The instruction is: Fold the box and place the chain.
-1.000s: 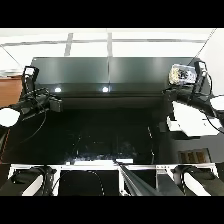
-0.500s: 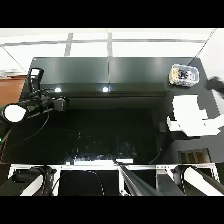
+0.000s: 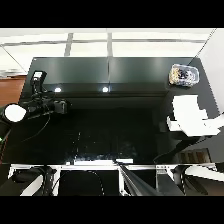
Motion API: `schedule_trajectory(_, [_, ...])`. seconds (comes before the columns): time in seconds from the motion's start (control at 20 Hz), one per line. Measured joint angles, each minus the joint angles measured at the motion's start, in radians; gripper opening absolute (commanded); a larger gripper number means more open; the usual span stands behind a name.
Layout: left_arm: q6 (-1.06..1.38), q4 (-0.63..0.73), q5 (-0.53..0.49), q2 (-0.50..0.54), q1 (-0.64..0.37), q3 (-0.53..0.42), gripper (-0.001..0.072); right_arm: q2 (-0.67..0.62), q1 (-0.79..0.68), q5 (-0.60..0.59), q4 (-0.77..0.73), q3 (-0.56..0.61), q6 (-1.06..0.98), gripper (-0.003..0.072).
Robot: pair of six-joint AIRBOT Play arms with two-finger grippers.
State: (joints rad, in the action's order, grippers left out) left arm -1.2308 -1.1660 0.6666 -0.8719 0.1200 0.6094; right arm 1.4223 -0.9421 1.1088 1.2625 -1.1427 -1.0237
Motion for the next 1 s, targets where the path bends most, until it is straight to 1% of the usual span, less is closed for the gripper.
schedule_trajectory(0.15, [-0.003, 0.0, 0.008, 0.0, 0.0, 0.0, 0.0709, 0.03, 0.012, 0.044, 0.012, -0.009, 0.093, 0.0714])
schedule_trajectory(0.2, [-0.003, 0.0, 0.009, 0.0, 0.0, 0.0, 0.0709, 0.039, 0.016, 0.052, 0.014, -0.01, 0.115, 0.0683])
schedule_trajectory(0.25, [-0.003, 0.0, 0.011, 0.0, 0.0, 0.0, 0.0709, 0.046, 0.021, 0.059, 0.019, -0.011, 0.135, 0.0489])
schedule_trajectory(0.3, [-0.003, 0.0, 0.012, -0.001, 0.0, 0.0, 0.0709, 0.053, 0.026, 0.063, 0.021, -0.012, 0.148, 0.0386])
schedule_trajectory(0.4, [-0.003, 0.0, 0.014, -0.003, 0.0, 0.0, 0.0709, 0.06, 0.045, 0.058, 0.021, -0.013, 0.167, 0.0109])
schedule_trajectory(0.45, [-0.004, 0.0, 0.014, -0.004, 0.0, 0.0, 0.0709, 0.063, 0.056, 0.055, 0.023, -0.014, 0.175, 0.001])
schedule_trajectory(0.65, [-0.004, 0.0, 0.014, -0.007, 0.0, 0.0, 0.0709, 0.056, 0.107, 0.092, 0.02, -0.014, 0.186, 0.0016])
schedule_trajectory(0.75, [-0.004, 0.0, 0.014, -0.007, 0.0, 0.0, 0.0709, 0.034, 0.127, 0.129, -0.013, -0.008, 0.186, 0.0016])
schedule_trajectory(0.9, [-0.004, 0.0, 0.014, -0.007, 0.0, 0.0, 0.0709, -0.037, 0.156, 0.145, -0.118, 0.03, 0.186, 0.0016])
schedule_trajectory(1.0, [-0.004, 0.0, 0.014, -0.007, 0.0, 0.0, 0.0708, -0.102, 0.179, 0.138, -0.216, 0.087, 0.198, 0.0016])
